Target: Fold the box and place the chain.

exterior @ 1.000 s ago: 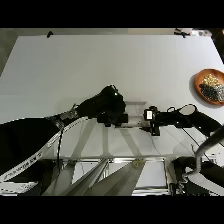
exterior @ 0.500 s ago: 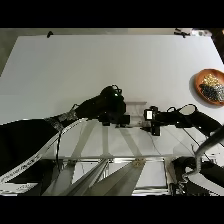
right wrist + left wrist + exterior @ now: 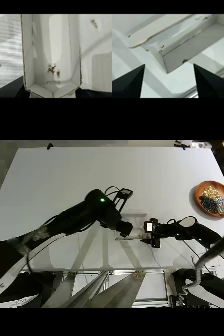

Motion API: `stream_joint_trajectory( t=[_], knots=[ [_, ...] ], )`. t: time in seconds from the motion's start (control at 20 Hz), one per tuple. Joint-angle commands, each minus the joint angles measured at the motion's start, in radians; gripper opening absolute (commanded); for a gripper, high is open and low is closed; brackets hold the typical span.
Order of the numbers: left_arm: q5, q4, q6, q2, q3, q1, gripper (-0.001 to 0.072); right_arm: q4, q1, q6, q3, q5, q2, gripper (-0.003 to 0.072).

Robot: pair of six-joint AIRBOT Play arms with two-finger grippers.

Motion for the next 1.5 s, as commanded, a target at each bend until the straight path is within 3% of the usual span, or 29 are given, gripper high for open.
stream_joint_trajectory(
  t=[0.0,0.25,0.35,0.45,0.7,0.85,1.1,1.45],
  knots=[
    [-0.06,0.01,0.426,0.138,-0.064,0.023,0.0699,0.0,0.0,0.0,0.0,0.0,0.001,0.041],
    [-0.215,-0.118,1.275,0.388,-0.423,0.094,0.0703,0.0,0.0,0.0,0.0,0.0,0.001,0.041],
    [-0.303,-0.196,1.461,0.425,-0.568,0.138,0.0706,0.0,0.0,0.0,0.0,0.0,0.001,0.041],
    [-0.349,-0.293,1.625,0.41,-0.642,0.161,0.0707,0.0,0.0,0.0,0.0,0.0,0.001,0.041],
    [-0.511,-0.46,1.676,0.266,-0.656,0.165,0.0712,0.0,0.0,0.0,0.0,0.0,0.001,0.041],
    [-0.537,-0.547,1.676,0.192,-0.656,0.165,0.0712,0.0,0.0,0.0,0.0,0.0,0.001,0.041],
    [-0.623,-0.592,1.676,0.18,-0.656,0.165,0.0712,0.0,0.0,0.0,0.0,0.0,0.001,0.041],
    [-0.633,-0.637,1.676,0.15,-0.651,0.165,0.0712,0.0,0.0,0.0,0.0,0.0,0.001,0.041]
  ],
)
